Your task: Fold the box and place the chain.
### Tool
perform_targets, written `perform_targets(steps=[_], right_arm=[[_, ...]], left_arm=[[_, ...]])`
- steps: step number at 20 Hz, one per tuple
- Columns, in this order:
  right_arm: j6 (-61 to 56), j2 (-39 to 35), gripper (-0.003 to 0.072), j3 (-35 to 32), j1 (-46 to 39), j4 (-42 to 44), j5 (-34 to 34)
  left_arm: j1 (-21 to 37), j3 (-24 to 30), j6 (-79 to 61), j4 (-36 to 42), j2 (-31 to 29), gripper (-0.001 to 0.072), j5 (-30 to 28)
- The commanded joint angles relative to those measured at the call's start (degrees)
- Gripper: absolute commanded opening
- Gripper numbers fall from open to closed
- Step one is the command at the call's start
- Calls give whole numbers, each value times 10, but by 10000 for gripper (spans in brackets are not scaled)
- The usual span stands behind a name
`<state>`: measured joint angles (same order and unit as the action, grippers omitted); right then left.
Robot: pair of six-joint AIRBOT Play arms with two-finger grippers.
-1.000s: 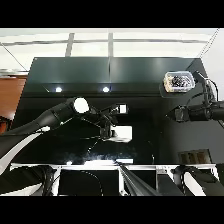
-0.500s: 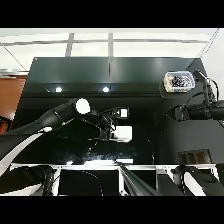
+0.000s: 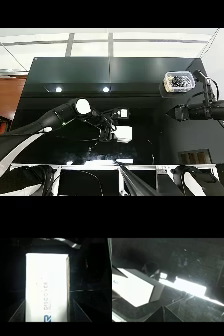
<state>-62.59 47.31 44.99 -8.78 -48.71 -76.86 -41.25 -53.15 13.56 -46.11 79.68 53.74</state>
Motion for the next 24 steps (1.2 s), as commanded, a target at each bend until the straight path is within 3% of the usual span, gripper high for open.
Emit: perform_targets(steps=[1, 6, 10, 11, 12, 13, 14, 16, 20, 24], right_arm=[[0, 0, 11, 0, 0, 0, 0], [0, 0, 11, 0, 0, 0, 0], [0, 0, 11, 0, 0, 0, 0], [0, 0, 11, 0, 0, 0, 0], [0, 0, 11, 0, 0, 0, 0], [0, 0, 11, 0, 0, 0, 0], [0, 0, 11, 0, 0, 0, 0], [0, 0, 11, 0, 0, 0, 0], [-2, 0, 11, 0, 0, 0, 2], [-20, 0, 11, 0, 0, 10, 2]], left_arm=[[-17, 0, 5, -4, 9, 711, -15], [-71, 1, 95, -131, 31, 711, -80], [-73, 1, 104, -141, 34, 690, -80], [-72, 1, 106, -157, 34, 663, -76], [-72, 0, 119, -183, 34, 573, -71], [-72, 0, 153, -205, 32, 426, -69], [-69, 0, 179, -227, 27, 351, -66], [-48, 0, 235, -255, 8, 351, -67], [102, -2, 337, -326, -23, 351, -68], [338, -59, 435, -356, -13, 351, -111]])
